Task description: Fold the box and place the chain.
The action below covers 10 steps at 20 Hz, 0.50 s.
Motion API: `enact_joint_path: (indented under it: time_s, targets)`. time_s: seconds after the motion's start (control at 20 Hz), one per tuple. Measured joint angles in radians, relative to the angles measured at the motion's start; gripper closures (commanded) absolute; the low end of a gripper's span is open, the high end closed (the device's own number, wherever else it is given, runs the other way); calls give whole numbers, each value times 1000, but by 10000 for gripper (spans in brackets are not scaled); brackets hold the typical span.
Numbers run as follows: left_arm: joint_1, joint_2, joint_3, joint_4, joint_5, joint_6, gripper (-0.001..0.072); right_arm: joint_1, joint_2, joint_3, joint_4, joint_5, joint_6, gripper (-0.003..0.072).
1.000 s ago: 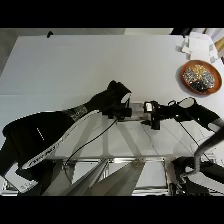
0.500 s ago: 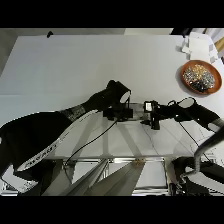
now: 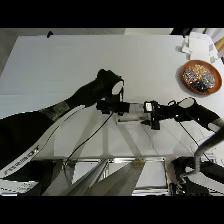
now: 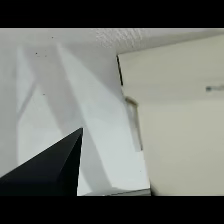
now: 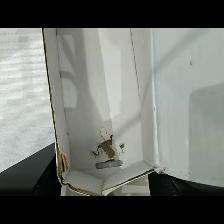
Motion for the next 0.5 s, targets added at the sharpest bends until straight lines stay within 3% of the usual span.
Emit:
enact_joint_path:
  time_s: [0.05,0.3,0.5]
  targets:
    - [8,20,0,10,-10,40,213,0,0,0,0,0,0,281]
    - [33,140,-9,61,-27,300,208,0,0,0,0,0,0,281]
    - [64,261,-120,14,41,546,208,0,0,0,0,0,0,281]
